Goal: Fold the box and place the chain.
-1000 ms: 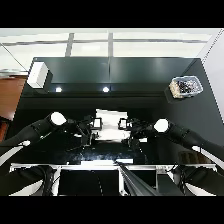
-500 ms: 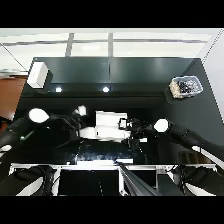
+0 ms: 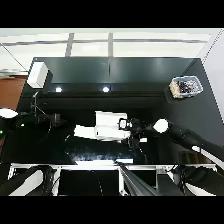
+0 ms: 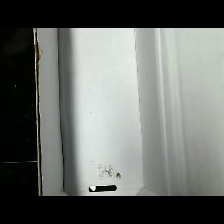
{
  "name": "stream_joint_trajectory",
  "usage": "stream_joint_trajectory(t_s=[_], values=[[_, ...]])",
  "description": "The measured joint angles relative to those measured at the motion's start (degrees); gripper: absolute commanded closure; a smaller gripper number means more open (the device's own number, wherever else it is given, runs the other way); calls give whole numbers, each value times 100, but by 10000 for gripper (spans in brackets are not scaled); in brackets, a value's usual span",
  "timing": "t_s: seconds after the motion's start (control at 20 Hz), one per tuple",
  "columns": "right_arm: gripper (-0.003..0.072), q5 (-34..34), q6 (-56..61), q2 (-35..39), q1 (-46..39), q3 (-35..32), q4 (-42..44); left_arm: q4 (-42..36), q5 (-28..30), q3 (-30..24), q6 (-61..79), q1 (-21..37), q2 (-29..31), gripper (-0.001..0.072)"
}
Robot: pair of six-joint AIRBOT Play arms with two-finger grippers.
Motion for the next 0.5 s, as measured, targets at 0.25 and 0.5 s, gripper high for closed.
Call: stream_joint_trajectory(t_s=[0.25, 0.5], values=[[139, -22, 0, 0, 0, 0, 0, -503, -634, -28, -474, -514, -914, 679], [139, -26, -2, 0, 0, 2, 0, -896, -520, -4, -538, -1281, -1211, 524]])
